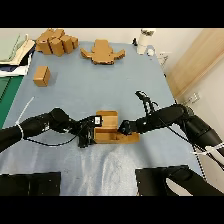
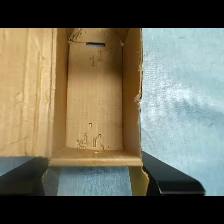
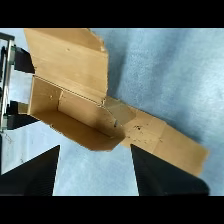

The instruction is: Fold the box.

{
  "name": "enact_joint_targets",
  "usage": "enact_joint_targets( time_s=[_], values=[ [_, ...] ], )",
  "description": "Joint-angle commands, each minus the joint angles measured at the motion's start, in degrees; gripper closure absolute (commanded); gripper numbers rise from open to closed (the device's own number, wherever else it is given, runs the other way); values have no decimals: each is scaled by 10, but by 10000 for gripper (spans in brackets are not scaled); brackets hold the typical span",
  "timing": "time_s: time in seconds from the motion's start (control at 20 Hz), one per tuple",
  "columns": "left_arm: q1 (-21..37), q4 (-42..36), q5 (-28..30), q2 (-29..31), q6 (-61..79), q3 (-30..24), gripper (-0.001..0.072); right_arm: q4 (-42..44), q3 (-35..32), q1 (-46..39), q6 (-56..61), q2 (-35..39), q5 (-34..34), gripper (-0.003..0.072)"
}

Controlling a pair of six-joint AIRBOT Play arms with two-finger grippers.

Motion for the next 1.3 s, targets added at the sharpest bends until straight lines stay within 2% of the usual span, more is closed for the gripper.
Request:
enact_joint_targets(
  time_s=[0.0,0.25,0.3,0.4,0.45,0.5,0.7,0.9,1.05,1.25],
  values=[
    [0,-50,15,-5,27,-9,241,0,0,0,2,0,16,-21],
    [-11,-49,16,-6,33,-9,242,1,1,0,56,0,16,-8],
    [-11,-50,18,-6,34,-9,242,4,1,0,57,0,12,56],
    [-11,-49,18,-7,34,-9,242,25,0,0,58,0,12,430],
    [-11,-49,18,-7,34,-9,241,33,0,0,58,0,12,569],
    [-11,-49,18,-7,34,-9,242,39,0,0,58,0,8,677],
    [-11,-49,22,-7,34,-9,242,48,1,17,60,0,21,682],
    [-11,-49,23,-7,34,-9,241,50,1,48,59,-15,101,682],
    [-11,-49,23,-7,34,-9,242,52,14,52,38,-66,150,682],
    [-11,-49,25,-7,34,-9,241,52,72,52,-9,-156,153,682]
  ],
)
